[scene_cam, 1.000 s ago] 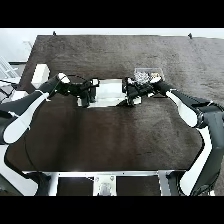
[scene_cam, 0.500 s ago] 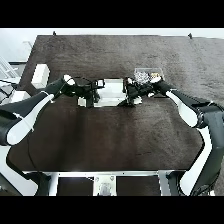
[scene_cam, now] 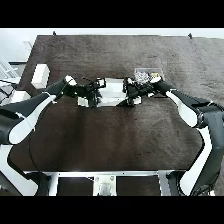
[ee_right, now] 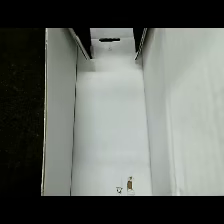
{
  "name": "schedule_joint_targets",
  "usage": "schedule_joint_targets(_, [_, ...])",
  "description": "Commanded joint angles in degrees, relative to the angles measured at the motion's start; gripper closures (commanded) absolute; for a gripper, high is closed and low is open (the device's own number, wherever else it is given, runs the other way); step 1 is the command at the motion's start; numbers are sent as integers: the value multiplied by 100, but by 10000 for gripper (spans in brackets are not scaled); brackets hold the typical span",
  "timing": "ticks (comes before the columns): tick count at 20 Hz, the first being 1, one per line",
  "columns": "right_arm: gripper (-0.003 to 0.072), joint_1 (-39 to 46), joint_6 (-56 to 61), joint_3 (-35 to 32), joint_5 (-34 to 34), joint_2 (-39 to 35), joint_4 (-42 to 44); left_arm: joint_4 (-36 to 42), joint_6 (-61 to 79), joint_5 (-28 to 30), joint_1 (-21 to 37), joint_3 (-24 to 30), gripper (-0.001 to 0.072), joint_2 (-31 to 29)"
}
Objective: Fold the box and place the chain.
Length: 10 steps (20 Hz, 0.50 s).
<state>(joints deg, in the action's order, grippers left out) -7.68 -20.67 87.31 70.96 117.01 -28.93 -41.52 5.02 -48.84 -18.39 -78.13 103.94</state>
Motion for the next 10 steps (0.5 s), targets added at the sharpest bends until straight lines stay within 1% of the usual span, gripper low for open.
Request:
schedule_joint_targets(1, [100,-2,4,-2,4,0,-7,7,0,15,-2,2,280,4])
schedule_joint_targets(2, [100,-2,4,-2,7,0,-7,7,7,-13,-2,2,279,4])
schedule_joint_targets(3, [100,-2,4,-2,7,0,-7,-2,9,-31,-2,2,242,4])
schedule_joint_targets(4, [100,-2,4,-2,7,0,-7,4,0,-17,-2,2,19,4])
schedule_joint_targets(5, [99,-2,4,-2,4,0,-7,2,0,-15,-2,2,7,4])
schedule_joint_targets(10, [100,-2,4,-2,7,0,-7,0,0,-2,-2,0,11,4])
